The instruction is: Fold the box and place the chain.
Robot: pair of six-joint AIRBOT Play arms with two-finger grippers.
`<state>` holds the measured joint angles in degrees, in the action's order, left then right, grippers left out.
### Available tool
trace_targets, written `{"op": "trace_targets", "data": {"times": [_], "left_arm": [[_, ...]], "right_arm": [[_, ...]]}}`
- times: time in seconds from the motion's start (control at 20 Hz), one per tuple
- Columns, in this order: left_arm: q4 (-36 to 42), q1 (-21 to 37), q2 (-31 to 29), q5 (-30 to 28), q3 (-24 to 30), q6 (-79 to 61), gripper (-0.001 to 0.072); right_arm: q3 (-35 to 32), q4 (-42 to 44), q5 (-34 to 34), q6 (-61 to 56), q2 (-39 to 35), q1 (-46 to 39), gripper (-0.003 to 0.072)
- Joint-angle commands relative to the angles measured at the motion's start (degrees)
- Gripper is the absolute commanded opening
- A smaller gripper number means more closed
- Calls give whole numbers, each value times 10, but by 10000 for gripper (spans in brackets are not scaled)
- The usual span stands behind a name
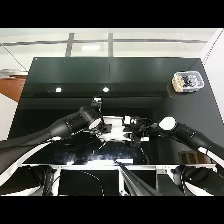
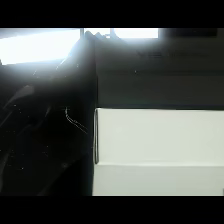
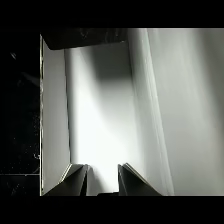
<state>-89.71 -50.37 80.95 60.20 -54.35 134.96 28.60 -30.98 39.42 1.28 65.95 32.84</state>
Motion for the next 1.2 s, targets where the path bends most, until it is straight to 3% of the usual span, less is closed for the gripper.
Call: {"op": "trace_targets", "data": {"times": [0.0, 0.1, 0.2, 0.25, 0.3, 0.4, 0.45, 0.5, 0.6, 0.75, 0.85, 0.95, 1.05, 1.15], "left_arm": [[0, 0, 0, 0, 0, 1, 31], [0, 0, 0, 0, 0, 1, 31], [0, 0, 0, 0, 0, 1, 31], [0, 0, 0, -1, 0, 1, 31], [0, 0, 0, -1, 0, 1, 31], [0, 0, 0, -3, 0, 2, 31], [0, 0, 0, -5, 0, 2, 31], [0, 0, 0, -10, 0, 2, 31], [0, 0, 0, -16, 0, 3, 31], [0, 0, 0, -16, 0, 3, 31], [0, 0, 0, -16, 0, 3, 31], [0, 0, 0, -15, 0, 3, 31], [0, 0, 0, -15, 0, 3, 31], [0, 0, 0, -14, 0, 3, 31]], "right_arm": [[0, 7, -23, -3, 7, 14, 227], [0, 7, -31, -17, 7, 14, 458], [0, 6, -31, -17, 7, 14, 315], [0, 7, -34, -17, 7, 14, 320], [0, 7, -35, -17, 7, 14, 391], [0, 3, -32, -20, 3, 14, 119], [0, -7, -29, -50, -6, 12, 121], [1, -21, -16, -113, -24, 4, 41], [16, -71, 71, -288, -68, -36, 32], [58, -178, 278, -517, -123, -132, 42], [63, -236, 338, -601, -145, -214, 42], [59, -294, 327, -681, -147, -302, 42], [37, -302, 271, -781, -147, -377, 42], [14, -302, 260, -820, -140, -402, 42]]}}
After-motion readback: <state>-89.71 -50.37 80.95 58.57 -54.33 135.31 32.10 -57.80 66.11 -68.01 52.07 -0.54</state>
